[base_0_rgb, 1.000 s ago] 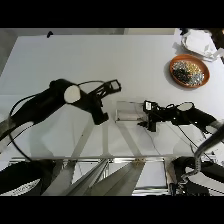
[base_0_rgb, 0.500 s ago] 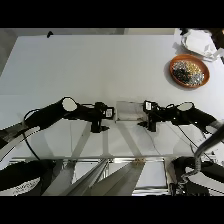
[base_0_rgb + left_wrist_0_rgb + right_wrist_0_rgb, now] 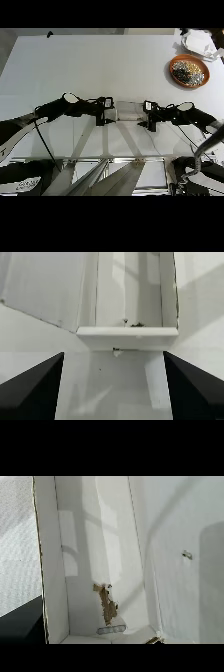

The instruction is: Fold the box and place the chain.

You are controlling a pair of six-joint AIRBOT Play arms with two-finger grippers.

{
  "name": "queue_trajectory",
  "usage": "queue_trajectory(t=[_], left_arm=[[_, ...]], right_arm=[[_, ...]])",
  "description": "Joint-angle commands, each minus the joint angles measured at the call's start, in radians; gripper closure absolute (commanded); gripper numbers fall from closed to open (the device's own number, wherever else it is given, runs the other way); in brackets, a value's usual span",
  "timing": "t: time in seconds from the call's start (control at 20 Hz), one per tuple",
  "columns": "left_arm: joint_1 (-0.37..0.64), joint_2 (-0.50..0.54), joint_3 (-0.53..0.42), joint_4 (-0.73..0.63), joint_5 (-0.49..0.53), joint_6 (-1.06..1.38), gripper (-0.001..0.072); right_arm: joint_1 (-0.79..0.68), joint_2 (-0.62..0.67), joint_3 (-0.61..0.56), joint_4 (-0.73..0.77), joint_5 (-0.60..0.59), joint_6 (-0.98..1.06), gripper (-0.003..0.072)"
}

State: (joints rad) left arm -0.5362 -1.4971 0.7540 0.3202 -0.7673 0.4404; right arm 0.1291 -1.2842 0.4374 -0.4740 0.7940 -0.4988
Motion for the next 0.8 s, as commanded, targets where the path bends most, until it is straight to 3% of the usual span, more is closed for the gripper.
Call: queue_trajectory(t=[0.0, 0.25, 0.75], left_arm=[[-0.003, -0.07, 0.053, 0.005, -0.076, -0.045, -0.0002], [-0.011, -0.085, 0.056, 0.1, -0.092, -0.05, -0.0002], [-0.037, -0.093, 0.056, 0.043, -0.054, 0.009, -0.0001]], right_arm=[[0.0, 0.0, 0.0, 0.0, 0.0, 0.0, 0.0277], [0.0, 0.0, 0.0, 0.0, 0.0, 0.0, 0.0277], [0.0, 0.0, 0.0, 0.0, 0.001, 0.0, 0.0277]])
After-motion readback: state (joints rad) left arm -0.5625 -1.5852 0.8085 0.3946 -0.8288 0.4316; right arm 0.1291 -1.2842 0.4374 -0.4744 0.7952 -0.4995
